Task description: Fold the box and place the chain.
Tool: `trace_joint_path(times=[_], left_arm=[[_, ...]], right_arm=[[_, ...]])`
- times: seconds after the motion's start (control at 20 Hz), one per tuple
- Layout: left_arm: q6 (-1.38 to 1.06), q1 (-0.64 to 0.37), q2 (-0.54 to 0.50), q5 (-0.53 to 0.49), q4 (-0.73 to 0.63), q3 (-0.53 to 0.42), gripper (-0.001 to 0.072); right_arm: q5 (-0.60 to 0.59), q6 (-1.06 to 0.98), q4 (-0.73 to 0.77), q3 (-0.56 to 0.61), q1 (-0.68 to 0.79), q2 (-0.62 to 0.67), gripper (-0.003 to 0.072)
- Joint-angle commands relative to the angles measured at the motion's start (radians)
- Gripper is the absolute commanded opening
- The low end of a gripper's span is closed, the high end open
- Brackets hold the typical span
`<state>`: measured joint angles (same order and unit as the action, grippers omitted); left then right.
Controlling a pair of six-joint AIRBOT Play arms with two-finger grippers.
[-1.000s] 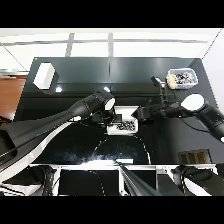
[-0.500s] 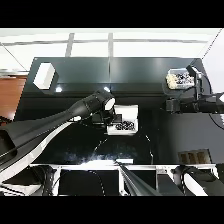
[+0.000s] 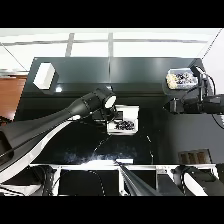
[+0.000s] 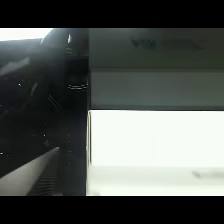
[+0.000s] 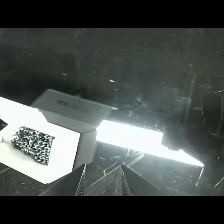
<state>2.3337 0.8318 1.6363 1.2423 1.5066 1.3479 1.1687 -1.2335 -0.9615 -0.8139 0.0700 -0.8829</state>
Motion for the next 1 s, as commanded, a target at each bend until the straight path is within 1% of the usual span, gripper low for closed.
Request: trace_joint_path(times=[0.0,0.15,0.25,0.35,0.4,0.5,0.55,0.6,0.65,0.7,0.75,0.8,0.85,0.9,0.95], left_arm=[[-0.078,0.021,-0.05,0.012,0.065,0.018,0.063],[-0.211,0.04,-0.144,0.081,0.155,0.005,0.063],[-0.295,0.017,-0.238,0.083,0.16,-0.056,0.063],[-0.312,-0.061,-0.348,0.062,0.164,-0.166,0.063],[-0.312,-0.12,-0.401,0.031,0.159,-0.234,0.063],[-0.311,-0.273,-0.497,-0.059,0.092,-0.385,0.063],[-0.314,-0.354,-0.531,-0.113,0.017,-0.46,0.0629],[-0.366,-0.416,-0.552,-0.184,-0.091,-0.527,0.063],[-0.519,-0.467,-0.562,-0.269,-0.262,-0.595,0.063],[-0.724,-0.499,-0.561,-0.334,-0.446,-0.652,0.063],[-1.013,-0.52,-0.556,-0.38,-0.661,-0.706,0.063],[-1.29,-0.528,-0.547,-0.385,-0.834,-0.744,0.0629],[-1.534,-0.527,-0.534,-0.365,-0.941,-0.767,0.063],[-1.633,-0.517,-0.518,-0.345,-0.953,-0.77,0.063],[-1.698,-0.5,-0.498,-0.351,-0.938,-0.77,0.063]], right_arm=[[-0.005,-0.001,-0.001,0.0,0.001,0.001,0.0275],[-0.011,-0.001,-0.019,0.0,0.001,0.001,0.0275],[-0.018,-0.013,-0.028,0.0,0.001,0.001,0.0276],[-0.028,-0.041,-0.031,0.0,0.001,0.001,0.0276],[-0.029,-0.043,-0.031,0.0,0.001,0.001,0.0275],[-0.028,-0.043,-0.031,0.0,0.001,0.001,0.0275],[-0.027,-0.043,-0.031,0.0,0.001,0.001,0.0276],[-0.024,-0.043,-0.031,0.0,0.001,0.001,0.0276],[-0.022,-0.043,-0.031,0.0,0.001,0.001,0.0276],[-0.022,-0.043,-0.031,0.0,0.001,0.001,0.0276],[-0.022,-0.046,-0.031,0.0,0.001,0.001,0.0275],[-0.022,-0.047,-0.031,0.0,0.001,0.001,0.0275],[-0.022,-0.046,-0.031,0.0,0.001,0.001,0.0276],[-0.022,-0.046,-0.031,0.0,0.001,0.001,0.0276],[-0.021,-0.046,-0.031,0.0,0.001,0.001,0.0275]])
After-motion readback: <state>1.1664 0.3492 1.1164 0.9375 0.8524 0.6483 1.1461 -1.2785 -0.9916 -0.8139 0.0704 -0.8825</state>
